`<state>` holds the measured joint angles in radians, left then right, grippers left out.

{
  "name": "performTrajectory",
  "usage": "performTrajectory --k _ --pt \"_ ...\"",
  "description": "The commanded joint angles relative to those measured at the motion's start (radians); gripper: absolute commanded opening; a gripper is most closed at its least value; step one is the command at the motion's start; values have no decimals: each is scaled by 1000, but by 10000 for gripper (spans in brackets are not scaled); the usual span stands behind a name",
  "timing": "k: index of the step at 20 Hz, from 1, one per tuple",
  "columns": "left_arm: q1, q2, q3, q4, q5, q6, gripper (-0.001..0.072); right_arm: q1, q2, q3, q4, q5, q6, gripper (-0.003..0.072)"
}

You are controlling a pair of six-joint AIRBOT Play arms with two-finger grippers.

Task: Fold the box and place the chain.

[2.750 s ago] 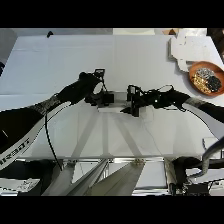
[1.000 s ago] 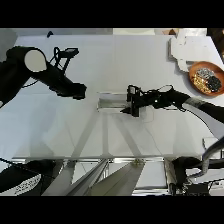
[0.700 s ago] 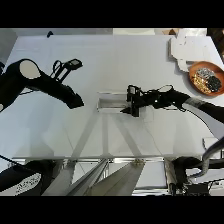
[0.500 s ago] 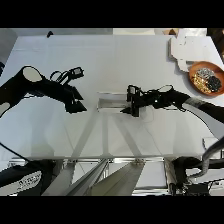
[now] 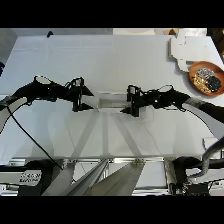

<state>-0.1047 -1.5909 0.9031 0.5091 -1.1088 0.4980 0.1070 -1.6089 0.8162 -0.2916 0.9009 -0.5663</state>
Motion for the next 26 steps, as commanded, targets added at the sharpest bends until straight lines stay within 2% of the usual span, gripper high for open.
performTrajectory --k 1,8,12,26 --pt "3 -54 9 -71 -34 88 703 0 1 0 0 0 0 436" --pt "-5 -61 72 -29 -121 77 703 0 1 0 0 0 0 436" --pt "-26 -62 90 54 -122 69 702 0 1 0 0 0 0 436" --pt "-64 -85 90 19 -86 -12 703 0 1 0 0 0 0 436"
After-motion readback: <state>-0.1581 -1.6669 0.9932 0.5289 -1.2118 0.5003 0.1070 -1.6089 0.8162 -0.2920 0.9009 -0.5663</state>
